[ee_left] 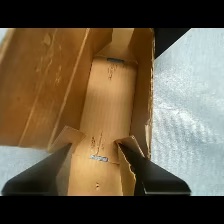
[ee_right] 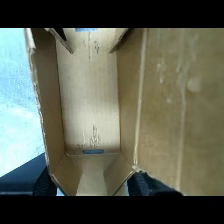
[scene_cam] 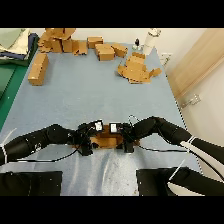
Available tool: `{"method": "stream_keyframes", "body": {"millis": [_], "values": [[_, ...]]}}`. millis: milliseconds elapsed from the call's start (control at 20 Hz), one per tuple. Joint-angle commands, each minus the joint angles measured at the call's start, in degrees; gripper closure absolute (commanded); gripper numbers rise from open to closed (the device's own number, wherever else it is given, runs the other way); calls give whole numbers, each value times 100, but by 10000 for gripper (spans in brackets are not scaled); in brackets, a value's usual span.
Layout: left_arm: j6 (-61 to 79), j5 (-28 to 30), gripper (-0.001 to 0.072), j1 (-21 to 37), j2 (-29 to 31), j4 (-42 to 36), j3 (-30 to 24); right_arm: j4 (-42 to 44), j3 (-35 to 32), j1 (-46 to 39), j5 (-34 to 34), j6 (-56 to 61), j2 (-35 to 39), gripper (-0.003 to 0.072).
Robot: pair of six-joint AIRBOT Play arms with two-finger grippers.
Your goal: Fold the box.
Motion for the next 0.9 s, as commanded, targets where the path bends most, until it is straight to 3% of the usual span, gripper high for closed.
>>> {"method": "stream_keyframes", "body": {"millis": [0,50,100,150,400,450,500,550,700,850], "values": [[2,26,238,4,-2,0,7,2,-2,7,0,-9,0,229],[2,26,211,4,-2,0,7,2,-2,7,0,-9,0,229],[2,24,120,4,-2,0,4,2,-2,7,0,-9,0,228],[2,22,103,4,-2,0,7,2,-2,7,0,-9,0,228],[-96,24,132,31,11,214,4,2,-2,7,0,-9,0,228],[-269,-7,171,68,37,256,7,2,-2,7,0,-9,0,228],[-496,-116,553,103,105,426,4,2,-2,7,0,-9,0,229],[-623,-275,700,127,199,758,4,2,-2,7,0,-9,0,229],[-2225,-546,699,127,595,1947,7,2,-2,7,0,-9,0,228],[-4529,-1257,699,127,1145,3449,7,2,-2,7,0,-9,0,229]]}}
